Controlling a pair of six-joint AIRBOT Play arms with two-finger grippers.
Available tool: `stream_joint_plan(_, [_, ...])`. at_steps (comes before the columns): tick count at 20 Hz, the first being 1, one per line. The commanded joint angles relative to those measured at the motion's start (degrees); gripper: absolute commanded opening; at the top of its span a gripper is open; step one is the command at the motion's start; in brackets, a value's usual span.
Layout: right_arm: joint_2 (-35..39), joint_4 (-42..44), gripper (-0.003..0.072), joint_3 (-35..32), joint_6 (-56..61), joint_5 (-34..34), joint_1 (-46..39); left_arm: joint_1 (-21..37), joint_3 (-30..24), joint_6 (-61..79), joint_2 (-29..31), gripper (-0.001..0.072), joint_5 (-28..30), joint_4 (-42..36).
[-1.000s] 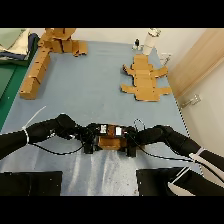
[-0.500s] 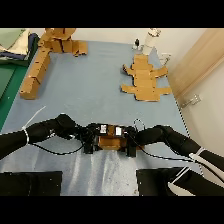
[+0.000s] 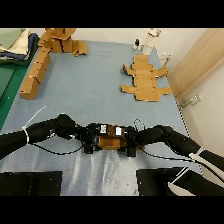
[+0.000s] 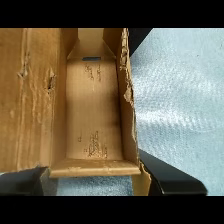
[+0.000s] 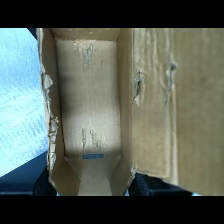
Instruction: Fold the box.
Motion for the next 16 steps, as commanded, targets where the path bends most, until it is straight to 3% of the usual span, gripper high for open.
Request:
stream_joint_plan(1, [0.04, 0.02, 0.0512, 0.02, 0.02, 0.02, -0.04, -0.02, 0.0, 0.02, -0.02, 0.0606, 0.02, 0.0])
stream_joint_plan(12, [0.07, 2.01, 0.0526, 0.11, 0.02, 0.2, -0.04, -0.02, 0.0, 0.02, -0.02, 0.0606, 0.02, 0.0])
stream_joint_plan(13, [0.11, 1.9, 0.072, 0.42, 0.0, -0.09, -0.04, -0.02, 0.0, 0.02, -0.02, 0.0606, 0.02, 0.0])
stream_joint_plan(16, [2.43, -0.79, 0.072, 1.86, 1.77, -5.44, -0.04, -0.02, 0.0, 0.02, -0.02, 0.0606, 0.04, 0.0])
